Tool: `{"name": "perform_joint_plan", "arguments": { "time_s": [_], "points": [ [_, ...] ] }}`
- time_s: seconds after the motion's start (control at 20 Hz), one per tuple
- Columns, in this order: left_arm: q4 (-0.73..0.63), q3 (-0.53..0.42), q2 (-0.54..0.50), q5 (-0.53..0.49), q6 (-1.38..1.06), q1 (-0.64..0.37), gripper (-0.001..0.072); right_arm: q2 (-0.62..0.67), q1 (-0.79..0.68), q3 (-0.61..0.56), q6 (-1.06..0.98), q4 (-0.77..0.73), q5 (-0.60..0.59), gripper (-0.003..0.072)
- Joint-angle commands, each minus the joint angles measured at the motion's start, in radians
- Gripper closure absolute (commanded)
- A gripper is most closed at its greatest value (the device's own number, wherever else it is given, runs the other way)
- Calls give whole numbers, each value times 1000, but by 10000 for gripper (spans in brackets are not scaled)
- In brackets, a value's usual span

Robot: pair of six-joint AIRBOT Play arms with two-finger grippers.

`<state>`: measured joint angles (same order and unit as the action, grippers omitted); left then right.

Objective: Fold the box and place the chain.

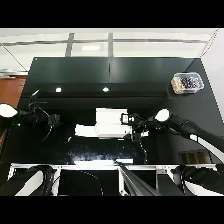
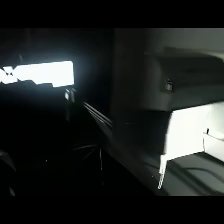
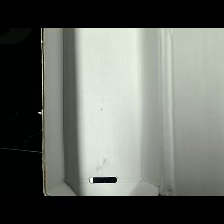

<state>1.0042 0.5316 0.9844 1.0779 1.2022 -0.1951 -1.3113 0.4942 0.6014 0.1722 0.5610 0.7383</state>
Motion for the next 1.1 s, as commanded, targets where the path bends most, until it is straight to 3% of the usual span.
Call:
{"name": "perform_joint_plan", "arguments": {
  "time_s": [0.0, 0.3, 0.55, 0.7, 0.75, 0.9, 0.95, 1.05],
  "points": [
    [-81, -90, 45, 24, 111, -73, 677, 0, 0, 0, 0, 0, 1, 215],
    [-393, -170, 206, -36, -124, 29, 679, 0, 0, 0, 0, 0, 0, 214],
    [-439, -150, 267, -133, -133, 167, 679, 0, 0, 0, 0, 0, 0, 214],
    [-441, -122, 267, -91, -180, 180, 675, 0, 0, 0, 0, -1, -1, 214],
    [-440, -111, 267, -61, -201, 181, 625, 0, 0, 0, 0, -2, -2, 214],
    [-436, -72, 264, 7, -238, 181, 106, 0, 0, 0, 0, -2, -2, 214],
    [-436, -60, 264, 31, -243, 181, 60, 0, 0, 0, 0, -2, -2, 214],
    [-436, -37, 264, 75, -256, 181, 57, 0, 0, 0, 0, -2, -2, 214]
  ]
}}
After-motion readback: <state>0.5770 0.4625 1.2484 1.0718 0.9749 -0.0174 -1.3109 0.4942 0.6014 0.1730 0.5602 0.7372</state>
